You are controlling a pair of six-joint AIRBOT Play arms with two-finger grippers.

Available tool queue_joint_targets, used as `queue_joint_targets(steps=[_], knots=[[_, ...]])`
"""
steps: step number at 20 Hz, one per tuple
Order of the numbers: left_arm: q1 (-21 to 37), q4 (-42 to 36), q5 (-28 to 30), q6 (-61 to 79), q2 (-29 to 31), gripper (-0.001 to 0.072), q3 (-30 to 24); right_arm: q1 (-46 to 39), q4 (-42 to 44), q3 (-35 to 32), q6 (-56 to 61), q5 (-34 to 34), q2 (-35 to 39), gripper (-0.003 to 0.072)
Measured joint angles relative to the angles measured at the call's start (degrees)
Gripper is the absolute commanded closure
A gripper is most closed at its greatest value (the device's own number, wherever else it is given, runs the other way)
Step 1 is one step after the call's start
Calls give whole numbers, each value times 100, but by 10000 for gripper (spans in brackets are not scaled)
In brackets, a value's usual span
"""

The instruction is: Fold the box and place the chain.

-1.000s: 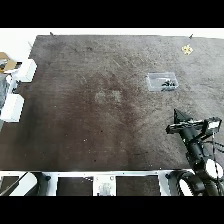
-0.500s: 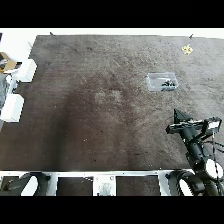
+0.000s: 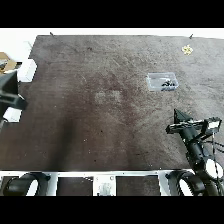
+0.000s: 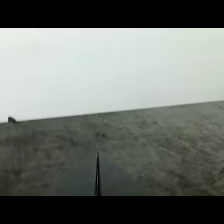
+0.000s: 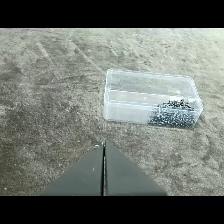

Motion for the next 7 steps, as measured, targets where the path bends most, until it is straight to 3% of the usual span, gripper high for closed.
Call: queue_joint_targets(steps=[7], knots=[[-83, 83, 282, -44, 361, 702, -951, 2, 0, 0, 0, -2, 0, 684]])
